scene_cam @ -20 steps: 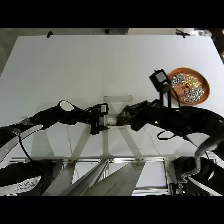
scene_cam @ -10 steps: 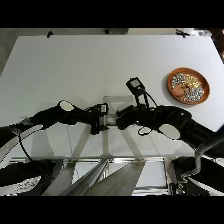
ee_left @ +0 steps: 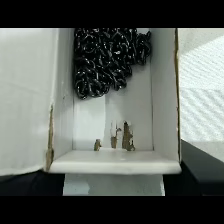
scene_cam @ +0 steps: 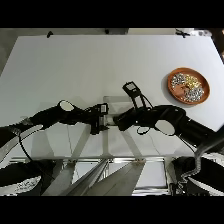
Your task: Fold the box and place the chain.
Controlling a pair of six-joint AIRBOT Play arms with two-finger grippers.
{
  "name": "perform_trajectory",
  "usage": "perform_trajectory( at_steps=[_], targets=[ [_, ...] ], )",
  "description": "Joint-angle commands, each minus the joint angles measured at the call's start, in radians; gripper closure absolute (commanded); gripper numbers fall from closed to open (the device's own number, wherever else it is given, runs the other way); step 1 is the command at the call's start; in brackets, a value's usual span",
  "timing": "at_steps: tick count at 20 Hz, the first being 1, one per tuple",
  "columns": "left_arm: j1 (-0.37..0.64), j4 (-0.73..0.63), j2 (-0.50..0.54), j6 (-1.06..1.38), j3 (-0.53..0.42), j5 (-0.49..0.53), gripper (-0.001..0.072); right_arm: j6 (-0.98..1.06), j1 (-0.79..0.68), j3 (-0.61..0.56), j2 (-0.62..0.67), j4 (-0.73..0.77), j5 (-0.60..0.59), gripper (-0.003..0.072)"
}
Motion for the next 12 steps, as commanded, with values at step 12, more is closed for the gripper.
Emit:
perform_trajectory(
  at_steps=[12],
  targets=[
    [0.0,0.0,0.001,0.0,0.0,0.0,0.0501,-0.534,-0.42,0.009,0.041,-0.091,0.436,0.0448]
  ],
)
